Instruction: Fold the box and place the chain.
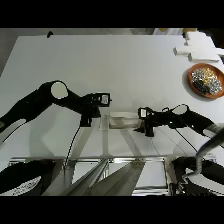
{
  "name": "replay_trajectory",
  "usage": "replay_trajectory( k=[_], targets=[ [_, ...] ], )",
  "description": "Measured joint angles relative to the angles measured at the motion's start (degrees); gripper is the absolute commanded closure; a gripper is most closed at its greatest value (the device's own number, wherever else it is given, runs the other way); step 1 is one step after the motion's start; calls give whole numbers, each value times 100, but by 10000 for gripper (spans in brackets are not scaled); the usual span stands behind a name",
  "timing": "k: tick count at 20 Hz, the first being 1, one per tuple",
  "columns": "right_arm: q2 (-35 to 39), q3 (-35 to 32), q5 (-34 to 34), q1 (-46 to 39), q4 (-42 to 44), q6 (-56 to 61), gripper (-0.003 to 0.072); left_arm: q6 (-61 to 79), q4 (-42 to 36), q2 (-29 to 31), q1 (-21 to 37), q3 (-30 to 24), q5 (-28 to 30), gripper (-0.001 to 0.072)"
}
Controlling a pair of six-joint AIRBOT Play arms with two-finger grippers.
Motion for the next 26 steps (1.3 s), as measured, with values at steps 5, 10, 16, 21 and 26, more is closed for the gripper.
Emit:
replay_trajectory(
  k=[5, 10, 16, 21, 26],
  targets=[
    [0, -2, -7, 0, 7, 11, 360, -940, 114, 302, -713, -4, -221, 704],
    [0, -2, -4, 0, 0, 4, 360, -1484, 125, 251, -1698, -4, 1252, 702],
    [-2, -2, 0, 0, -4, 0, 360, -1937, -413, -280, -1827, -4, 3392, 702],
    [0, -2, 4, 0, -4, 0, 360, -2026, -1287, -918, -1486, -4, 4116, 702],
    [0, -2, 7, -2, -2, 0, 360, -2046, -1631, -1200, -1279, -2, 4129, 700]
  ],
)
